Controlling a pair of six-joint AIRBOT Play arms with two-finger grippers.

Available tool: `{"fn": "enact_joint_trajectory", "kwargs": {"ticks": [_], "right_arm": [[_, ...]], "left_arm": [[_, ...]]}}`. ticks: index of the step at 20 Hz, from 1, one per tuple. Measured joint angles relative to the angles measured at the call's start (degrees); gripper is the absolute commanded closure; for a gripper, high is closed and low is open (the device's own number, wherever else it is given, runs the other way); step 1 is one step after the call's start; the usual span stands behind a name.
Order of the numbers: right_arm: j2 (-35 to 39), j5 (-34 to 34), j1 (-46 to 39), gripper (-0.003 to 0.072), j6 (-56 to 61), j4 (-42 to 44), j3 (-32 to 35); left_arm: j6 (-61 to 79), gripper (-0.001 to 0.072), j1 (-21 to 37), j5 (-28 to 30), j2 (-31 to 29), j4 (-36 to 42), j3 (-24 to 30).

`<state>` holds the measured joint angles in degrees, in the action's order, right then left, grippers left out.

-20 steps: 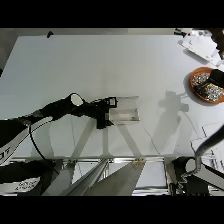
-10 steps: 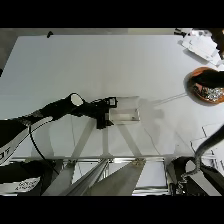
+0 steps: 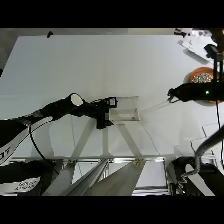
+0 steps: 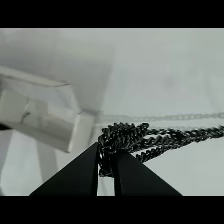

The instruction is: Fold the box and place the chain.

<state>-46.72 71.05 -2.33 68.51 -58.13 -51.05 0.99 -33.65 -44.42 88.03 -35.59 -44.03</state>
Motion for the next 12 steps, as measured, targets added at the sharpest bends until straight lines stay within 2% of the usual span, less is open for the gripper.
{"fn": "enact_joint_trajectory", "kwargs": {"ticks": [3,12], "right_arm": [[0.7,-2.3,8.1,0.0677,2.4,-1.2,1.2],[0.7,-16.2,30.7,0.0676,11.3,-7.7,2.1]], "left_arm": [[0.0,0.0376,0.0,0.0,0.0,0.0,0.0],[0.0,0.0376,0.0,0.0,0.0,0.0,0.0]]}}
